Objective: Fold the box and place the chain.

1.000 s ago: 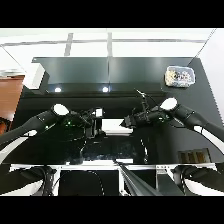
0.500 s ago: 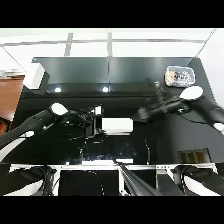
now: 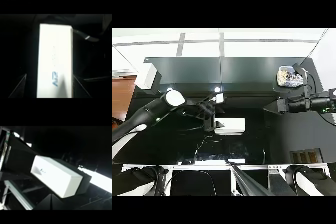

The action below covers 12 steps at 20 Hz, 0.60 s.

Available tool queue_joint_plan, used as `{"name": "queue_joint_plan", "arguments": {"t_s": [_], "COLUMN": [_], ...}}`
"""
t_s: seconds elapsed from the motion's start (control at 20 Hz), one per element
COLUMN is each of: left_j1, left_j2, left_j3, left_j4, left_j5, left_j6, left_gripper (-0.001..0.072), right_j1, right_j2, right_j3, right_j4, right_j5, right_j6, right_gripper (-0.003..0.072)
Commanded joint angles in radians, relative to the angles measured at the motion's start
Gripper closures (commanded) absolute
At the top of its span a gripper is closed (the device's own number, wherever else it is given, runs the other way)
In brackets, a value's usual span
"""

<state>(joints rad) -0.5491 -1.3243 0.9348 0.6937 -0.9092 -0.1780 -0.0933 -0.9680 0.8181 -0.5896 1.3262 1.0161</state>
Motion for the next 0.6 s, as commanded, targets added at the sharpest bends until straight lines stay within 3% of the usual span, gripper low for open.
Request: {"name": "queue_joint_plan", "arguments": {"t_s": [0.0,0.15,0.55], "left_j1": [-0.037,-0.054,-0.109], "left_j2": [-0.137,-0.232,-0.248], "left_j3": [0.152,0.231,0.251], "left_j4": [0.07,0.148,0.208], "left_j5": [-0.055,-0.175,-0.199], "left_j6": [-0.25,-0.351,-0.348], "left_gripper": [0.0,0.0,-0.0001], "right_j1": [-0.013,-0.013,-0.013], "right_j2": [0.01,0.01,0.01], "right_j3": [0.001,0.001,0.001], "right_j4": [-0.008,-0.009,-0.014], "right_j5": [-0.012,-0.015,-0.027], "right_j6": [0.003,0.003,0.003], "right_gripper": [0.0667,0.0667,0.0667]}}
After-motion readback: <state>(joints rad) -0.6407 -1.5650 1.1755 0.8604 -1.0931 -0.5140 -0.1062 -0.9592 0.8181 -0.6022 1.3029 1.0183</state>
